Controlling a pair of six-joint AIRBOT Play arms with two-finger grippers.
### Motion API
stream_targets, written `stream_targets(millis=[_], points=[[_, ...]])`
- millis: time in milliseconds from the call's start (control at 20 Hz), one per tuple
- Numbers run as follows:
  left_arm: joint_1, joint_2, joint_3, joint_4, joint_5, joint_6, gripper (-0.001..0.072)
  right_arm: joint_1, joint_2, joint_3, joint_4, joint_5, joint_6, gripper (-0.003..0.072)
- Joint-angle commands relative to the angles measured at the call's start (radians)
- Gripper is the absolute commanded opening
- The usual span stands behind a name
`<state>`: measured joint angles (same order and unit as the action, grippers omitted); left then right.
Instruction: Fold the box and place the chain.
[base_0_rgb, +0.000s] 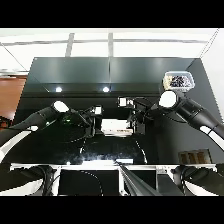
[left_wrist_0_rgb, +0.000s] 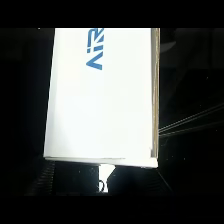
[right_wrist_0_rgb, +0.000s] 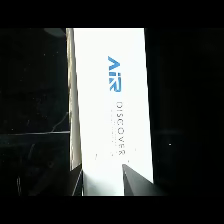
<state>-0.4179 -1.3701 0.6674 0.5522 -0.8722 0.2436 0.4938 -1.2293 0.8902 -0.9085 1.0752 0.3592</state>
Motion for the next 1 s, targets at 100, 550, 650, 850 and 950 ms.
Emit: stream_targets(millis=[100,550,650,850,950], points=[[0.000,0.000,0.000,0.000,0.000,0.000,0.0492,0.001,-0.001,0.000,0.021,-0.007,0.000,0.0375],[0.000,0.000,0.000,0.000,0.000,0.000,0.0492,0.002,-0.017,-0.008,0.021,-0.012,0.000,0.0373],[0.000,0.000,0.000,0.000,0.000,0.000,0.0492,0.012,-0.020,-0.014,0.019,-0.027,0.000,0.0373],[0.000,0.000,0.000,0.000,0.000,0.000,0.0492,0.037,-0.031,-0.018,0.018,-0.048,0.000,0.0373],[0.000,0.000,0.000,0.000,0.000,0.000,0.0492,0.038,-0.030,-0.018,0.017,-0.058,0.000,0.0373]])
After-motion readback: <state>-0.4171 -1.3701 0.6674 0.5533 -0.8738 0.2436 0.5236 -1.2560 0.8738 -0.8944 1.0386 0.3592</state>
